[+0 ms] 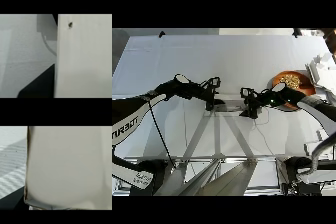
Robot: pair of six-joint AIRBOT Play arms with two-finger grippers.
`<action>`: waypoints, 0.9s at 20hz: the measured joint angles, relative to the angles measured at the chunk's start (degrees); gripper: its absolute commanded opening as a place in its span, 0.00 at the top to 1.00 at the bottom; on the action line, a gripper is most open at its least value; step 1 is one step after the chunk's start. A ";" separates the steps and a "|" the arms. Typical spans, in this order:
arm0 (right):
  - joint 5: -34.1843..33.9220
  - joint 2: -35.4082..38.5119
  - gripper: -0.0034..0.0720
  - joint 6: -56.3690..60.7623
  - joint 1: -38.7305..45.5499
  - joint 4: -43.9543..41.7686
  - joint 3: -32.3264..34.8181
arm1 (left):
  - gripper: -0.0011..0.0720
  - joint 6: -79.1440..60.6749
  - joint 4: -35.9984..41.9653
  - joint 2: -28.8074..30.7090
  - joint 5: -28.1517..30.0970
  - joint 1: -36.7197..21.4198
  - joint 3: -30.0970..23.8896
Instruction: Fold the box and place the chain.
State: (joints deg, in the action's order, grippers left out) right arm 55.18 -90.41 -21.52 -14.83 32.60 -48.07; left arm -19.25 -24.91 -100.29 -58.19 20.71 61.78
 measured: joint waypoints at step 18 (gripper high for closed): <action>-0.39 0.00 0.45 0.11 -0.04 -0.11 -0.02 | 0.42 7.87 -13.33 10.95 -0.98 -3.76 -0.04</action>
State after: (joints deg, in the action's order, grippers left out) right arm 54.78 -90.41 -21.41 -14.87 32.49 -48.10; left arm -11.38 -38.24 -89.34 -59.18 16.95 61.73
